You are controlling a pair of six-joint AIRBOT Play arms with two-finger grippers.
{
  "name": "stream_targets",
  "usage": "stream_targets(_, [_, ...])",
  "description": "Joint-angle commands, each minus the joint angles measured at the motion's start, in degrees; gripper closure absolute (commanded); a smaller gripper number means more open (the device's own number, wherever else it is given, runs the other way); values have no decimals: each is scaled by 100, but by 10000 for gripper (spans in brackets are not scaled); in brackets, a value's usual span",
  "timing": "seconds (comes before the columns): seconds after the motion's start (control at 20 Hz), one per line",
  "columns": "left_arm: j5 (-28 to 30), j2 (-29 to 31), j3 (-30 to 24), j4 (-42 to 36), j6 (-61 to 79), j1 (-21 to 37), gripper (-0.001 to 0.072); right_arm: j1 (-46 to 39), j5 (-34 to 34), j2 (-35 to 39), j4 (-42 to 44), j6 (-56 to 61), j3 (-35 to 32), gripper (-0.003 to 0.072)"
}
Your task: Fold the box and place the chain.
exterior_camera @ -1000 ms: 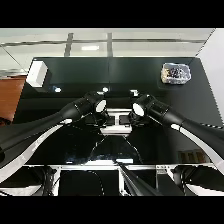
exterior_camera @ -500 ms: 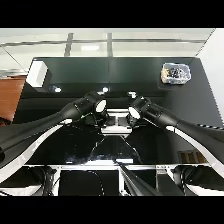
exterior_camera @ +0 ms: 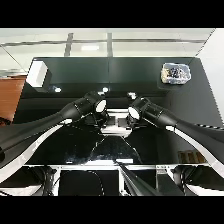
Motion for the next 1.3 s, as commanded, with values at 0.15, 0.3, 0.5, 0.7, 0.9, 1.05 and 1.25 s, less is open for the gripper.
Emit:
stream_targets(0.15, [-2, 0, 0, 2, -2, 2, 683, 4, -13, -2, -13, -44, 4, 679])
stream_targets(0.3, [0, 0, 0, 2, -2, 2, 683, 2, -11, 90, -31, -55, 11, 422])
stream_targets(0.5, [2, 0, 0, 2, -2, 2, 683, -7, 535, 675, -76, -702, 223, 371])
stream_targets(0.7, [2, 0, 0, 2, -2, 2, 683, -42, 1368, 1808, -1191, -1207, 745, 377])
stream_targets(0.9, [13, 0, 0, 2, -2, 2, 683, -929, 815, 2197, -3803, -1075, 713, 377])
stream_targets(1.05, [15, 0, 0, 4, -2, 2, 683, -2461, -1025, 1825, -3412, -841, 361, -34])
stream_targets(1.25, [22, 0, 0, 4, -2, 2, 683, -4166, -1661, 157, -1558, -1158, 1399, -32])
